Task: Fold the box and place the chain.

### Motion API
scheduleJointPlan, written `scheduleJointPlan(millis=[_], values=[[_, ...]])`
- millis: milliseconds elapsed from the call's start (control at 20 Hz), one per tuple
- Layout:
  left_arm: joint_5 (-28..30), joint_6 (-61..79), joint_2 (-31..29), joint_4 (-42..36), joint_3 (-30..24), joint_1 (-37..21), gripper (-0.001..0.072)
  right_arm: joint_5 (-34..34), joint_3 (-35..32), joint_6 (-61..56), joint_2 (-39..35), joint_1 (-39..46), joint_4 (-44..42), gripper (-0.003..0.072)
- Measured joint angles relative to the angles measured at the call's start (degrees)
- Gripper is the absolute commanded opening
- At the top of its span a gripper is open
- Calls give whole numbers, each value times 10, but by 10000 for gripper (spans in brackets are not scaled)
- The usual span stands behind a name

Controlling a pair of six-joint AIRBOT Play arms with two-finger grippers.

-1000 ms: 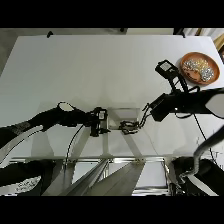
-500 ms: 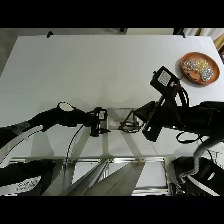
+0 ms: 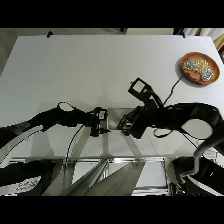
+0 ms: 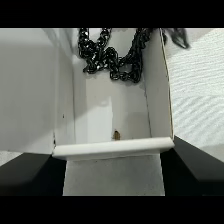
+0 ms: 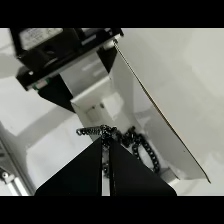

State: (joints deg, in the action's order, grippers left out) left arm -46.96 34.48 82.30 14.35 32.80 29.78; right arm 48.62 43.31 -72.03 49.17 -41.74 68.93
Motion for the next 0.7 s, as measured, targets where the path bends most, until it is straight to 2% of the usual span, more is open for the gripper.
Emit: scheduleJointPlan(millis=[400, 500, 700], values=[[0, 0, 0, 0, 0, 0, 212, -28, -13, -1, 84, 0, 0, 28], [0, 0, 0, 0, 0, 0, 212, -26, -14, -1, 101, 0, -2, 176], [0, 0, 0, 0, 0, 0, 212, -10, -14, -1, 104, 0, -3, 190]])
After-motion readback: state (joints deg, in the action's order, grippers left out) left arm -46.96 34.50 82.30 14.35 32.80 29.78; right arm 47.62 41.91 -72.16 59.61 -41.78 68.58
